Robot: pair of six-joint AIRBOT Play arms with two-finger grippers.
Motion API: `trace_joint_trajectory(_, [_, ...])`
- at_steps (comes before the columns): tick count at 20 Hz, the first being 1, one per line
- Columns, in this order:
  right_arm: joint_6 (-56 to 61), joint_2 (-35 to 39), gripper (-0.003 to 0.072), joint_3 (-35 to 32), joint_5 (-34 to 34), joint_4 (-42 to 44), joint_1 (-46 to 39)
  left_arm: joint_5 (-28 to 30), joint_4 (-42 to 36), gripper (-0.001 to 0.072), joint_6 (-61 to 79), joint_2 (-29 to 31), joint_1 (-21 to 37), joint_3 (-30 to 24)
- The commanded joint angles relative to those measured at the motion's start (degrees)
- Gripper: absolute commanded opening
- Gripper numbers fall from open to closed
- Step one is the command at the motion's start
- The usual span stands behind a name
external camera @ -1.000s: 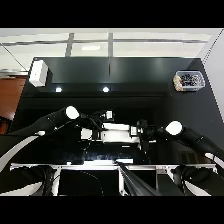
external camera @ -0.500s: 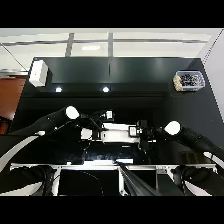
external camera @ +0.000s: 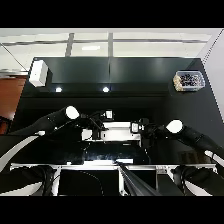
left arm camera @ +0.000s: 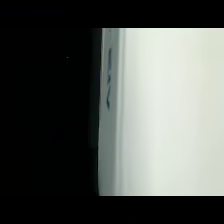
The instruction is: Fold the box and place the chain.
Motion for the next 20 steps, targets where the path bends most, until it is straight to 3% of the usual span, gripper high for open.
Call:
trace_joint_trajectory(1, [-0.3,0.0,0.0706,0.0,0.5,0.2,-0.4,-0.2,0.1,0.0030,0.2,0.0,0.0,0.0])
trace_joint_trajectory(20, [-2.4,-1.9,0.0705,0.0,1.3,4.0,0.0,-0.2,0.1,0.0029,0.2,0.0,0.0,0.0])
